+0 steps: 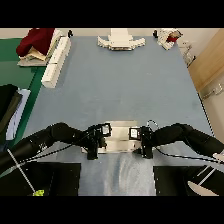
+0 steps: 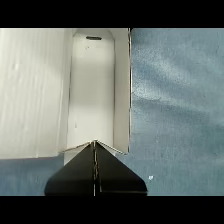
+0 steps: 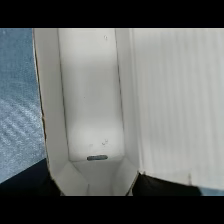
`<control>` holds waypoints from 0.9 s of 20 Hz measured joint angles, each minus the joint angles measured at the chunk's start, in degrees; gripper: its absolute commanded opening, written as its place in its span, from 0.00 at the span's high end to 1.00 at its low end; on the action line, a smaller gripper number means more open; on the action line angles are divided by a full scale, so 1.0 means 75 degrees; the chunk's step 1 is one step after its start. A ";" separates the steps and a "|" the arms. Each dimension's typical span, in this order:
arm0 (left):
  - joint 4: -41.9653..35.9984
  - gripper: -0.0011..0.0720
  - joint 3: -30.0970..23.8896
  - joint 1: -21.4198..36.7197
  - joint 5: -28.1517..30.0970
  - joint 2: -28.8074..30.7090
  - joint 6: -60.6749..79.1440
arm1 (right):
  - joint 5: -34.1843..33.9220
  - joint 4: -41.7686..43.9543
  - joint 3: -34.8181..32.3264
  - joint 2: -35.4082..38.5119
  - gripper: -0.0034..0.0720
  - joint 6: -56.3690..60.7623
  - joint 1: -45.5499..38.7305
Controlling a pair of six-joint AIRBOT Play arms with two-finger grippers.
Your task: Fold the box.
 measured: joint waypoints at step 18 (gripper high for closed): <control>0.4336 0.97 0.0618 0.2850 -0.3244 0.2556 -0.9384 | 0.0000 0.0003 0.0000 0.0000 0.25 0.0000 0.0000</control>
